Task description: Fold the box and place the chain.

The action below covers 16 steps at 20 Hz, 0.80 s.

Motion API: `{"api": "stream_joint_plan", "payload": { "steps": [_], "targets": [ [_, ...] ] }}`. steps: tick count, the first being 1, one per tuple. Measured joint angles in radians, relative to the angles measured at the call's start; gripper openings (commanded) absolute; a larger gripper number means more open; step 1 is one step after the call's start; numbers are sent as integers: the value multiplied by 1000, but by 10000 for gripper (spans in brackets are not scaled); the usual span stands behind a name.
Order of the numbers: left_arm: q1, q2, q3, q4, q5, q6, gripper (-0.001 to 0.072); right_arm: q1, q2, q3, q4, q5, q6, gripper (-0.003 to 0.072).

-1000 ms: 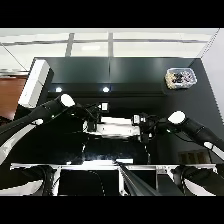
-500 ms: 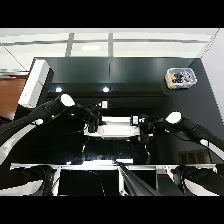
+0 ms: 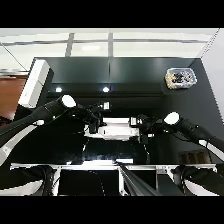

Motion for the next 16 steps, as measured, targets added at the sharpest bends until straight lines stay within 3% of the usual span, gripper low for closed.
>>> {"api": "stream_joint_plan", "payload": {
  "steps": [5,6,7,8,9,10,12,16],
  "targets": [
    [-1,0,0,2,1,-1,30,1,0,0,-3,-1,1,598],
    [-1,0,0,2,1,-1,48,1,0,0,-3,-2,2,521],
    [-1,0,0,2,1,-1,170,1,0,0,-3,-2,2,438],
    [-1,0,0,2,-4,-7,247,1,0,0,-3,-3,4,438],
    [-1,3,0,3,-3,-17,269,1,0,0,-3,-3,3,438],
    [-1,11,0,11,-3,-24,437,1,0,0,-3,-3,3,438],
    [0,40,0,53,-7,-73,705,1,0,0,-3,-3,3,438],
    [0,147,0,188,-44,-258,703,1,0,0,-5,-2,3,438]
  ]
}}
